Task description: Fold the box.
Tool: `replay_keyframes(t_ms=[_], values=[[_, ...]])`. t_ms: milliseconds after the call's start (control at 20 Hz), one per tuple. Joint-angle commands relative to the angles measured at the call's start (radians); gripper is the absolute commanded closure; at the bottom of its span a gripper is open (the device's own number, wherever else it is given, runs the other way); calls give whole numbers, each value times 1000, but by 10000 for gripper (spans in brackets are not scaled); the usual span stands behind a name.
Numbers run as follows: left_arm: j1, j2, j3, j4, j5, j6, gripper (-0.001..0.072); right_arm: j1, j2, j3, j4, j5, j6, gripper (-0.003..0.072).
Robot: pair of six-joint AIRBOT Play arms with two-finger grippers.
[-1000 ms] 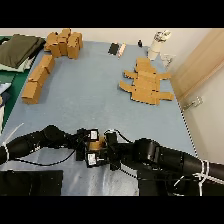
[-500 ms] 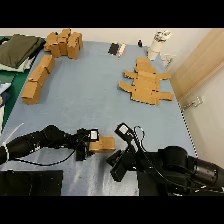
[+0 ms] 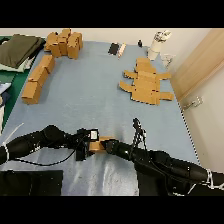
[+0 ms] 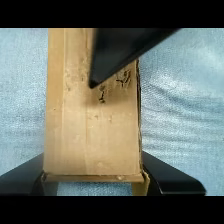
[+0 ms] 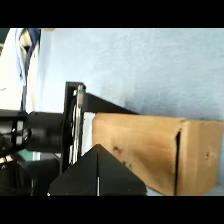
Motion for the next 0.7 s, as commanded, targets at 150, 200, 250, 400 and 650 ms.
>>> replay_keyframes(t_ms=[150, 200, 250, 400, 650], values=[[0, 0, 1, 0, 0, 0, 178, 2, -44, -3, -13, -31, 33, 684], [0, 0, 1, 0, 0, 0, 178, 5, -44, -3, -13, -39, 33, 684], [0, 0, 1, 0, 0, 0, 178, 9, -45, -3, -13, -41, 33, 684], [0, 0, 1, 0, 0, 0, 178, 8, -51, -3, -13, -60, 33, 683], [0, 0, 1, 0, 0, 0, 178, 8, -52, -3, -16, -68, 32, 684]])
